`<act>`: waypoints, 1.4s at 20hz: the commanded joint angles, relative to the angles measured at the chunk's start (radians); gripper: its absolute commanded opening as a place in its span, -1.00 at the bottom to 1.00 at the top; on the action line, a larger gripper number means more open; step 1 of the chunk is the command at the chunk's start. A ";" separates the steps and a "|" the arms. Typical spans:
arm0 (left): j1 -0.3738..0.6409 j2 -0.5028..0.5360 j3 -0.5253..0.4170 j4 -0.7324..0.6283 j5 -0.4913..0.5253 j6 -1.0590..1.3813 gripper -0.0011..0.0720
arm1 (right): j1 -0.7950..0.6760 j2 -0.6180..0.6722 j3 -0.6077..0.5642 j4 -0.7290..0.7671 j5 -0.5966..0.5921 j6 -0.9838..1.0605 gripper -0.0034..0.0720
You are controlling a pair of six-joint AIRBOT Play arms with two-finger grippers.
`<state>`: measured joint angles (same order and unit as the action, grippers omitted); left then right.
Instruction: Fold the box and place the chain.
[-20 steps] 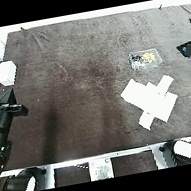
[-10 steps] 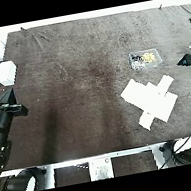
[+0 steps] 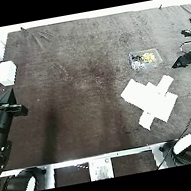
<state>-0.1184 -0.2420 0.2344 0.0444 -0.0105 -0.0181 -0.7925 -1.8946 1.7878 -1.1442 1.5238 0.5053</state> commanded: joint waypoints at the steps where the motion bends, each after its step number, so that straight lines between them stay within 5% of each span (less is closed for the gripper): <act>1: 0.000 0.001 0.000 0.000 0.000 0.000 -0.94 | 0.002 -0.021 0.013 -0.004 0.054 -0.021 0.23; 5: 0.000 0.001 0.000 0.000 0.000 0.000 -0.94 | 0.002 -0.021 0.010 0.007 0.084 -0.080 0.23; 7: 0.000 0.001 0.000 0.000 0.000 0.000 -0.94 | 0.002 -0.021 0.005 0.021 0.117 -0.103 0.42; 22: 0.000 0.001 0.000 0.000 0.000 0.000 -0.94 | 0.025 -0.045 -0.070 -0.020 0.123 -0.232 0.41; 25: 0.000 0.001 0.000 0.000 0.000 0.000 -0.94 | 0.047 -0.071 -0.070 -0.022 0.202 -0.251 0.20; 28: 0.000 0.001 0.000 0.000 0.000 0.000 -0.94 | 0.059 -0.101 -0.070 -0.023 0.267 -0.231 0.20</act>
<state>-0.1184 -0.2420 0.2344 0.0444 -0.0105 -0.0181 -0.7464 -1.9724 1.7184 -1.1660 1.7248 0.2649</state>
